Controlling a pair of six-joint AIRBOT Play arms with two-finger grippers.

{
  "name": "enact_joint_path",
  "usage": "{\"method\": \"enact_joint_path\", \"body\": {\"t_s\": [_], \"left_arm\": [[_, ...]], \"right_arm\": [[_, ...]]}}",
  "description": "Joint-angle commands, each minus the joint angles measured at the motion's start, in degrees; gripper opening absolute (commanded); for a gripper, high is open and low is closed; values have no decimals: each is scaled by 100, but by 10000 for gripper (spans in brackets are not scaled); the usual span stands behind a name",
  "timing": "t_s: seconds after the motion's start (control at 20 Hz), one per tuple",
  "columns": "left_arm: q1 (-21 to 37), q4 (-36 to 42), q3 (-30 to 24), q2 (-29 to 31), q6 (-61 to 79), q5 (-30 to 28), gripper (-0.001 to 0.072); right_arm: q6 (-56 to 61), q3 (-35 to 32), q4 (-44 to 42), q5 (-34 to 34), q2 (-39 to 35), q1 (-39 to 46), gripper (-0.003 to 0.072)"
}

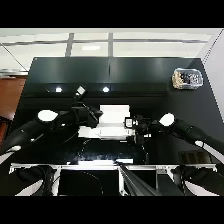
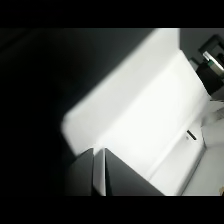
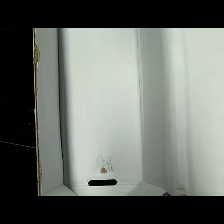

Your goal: Fold the box and place the chain.

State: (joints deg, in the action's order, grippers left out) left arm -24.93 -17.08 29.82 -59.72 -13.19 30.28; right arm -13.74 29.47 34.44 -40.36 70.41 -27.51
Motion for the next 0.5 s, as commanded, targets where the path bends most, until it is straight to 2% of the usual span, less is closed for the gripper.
{"method": "enact_joint_path", "body": {"t_s": [0.0, 0.05, 0.1, 0.15, 0.25, 0.45], "left_arm": [[498, -1908, 31, 903, -608, 658, 196], [656, -2238, 2, 1099, -791, 929, 364], [800, -2444, -33, 1228, -848, 1213, 583], [885, -2573, -76, 1263, -793, 1493, 695], [855, -2931, -151, 1196, -264, 1864, 692], [544, -2916, -319, 813, 922, 1882, 692]], "right_arm": [[0, -2, -15, -7, 4, 0, 467], [2, -2, -15, -7, 4, 0, 467], [2, -2, -15, -7, 4, 0, 467], [2, -2, -15, -9, 4, 0, 467], [0, -2, -15, -7, 4, 0, 467], [0, -2, -17, -9, 4, 0, 467]]}}
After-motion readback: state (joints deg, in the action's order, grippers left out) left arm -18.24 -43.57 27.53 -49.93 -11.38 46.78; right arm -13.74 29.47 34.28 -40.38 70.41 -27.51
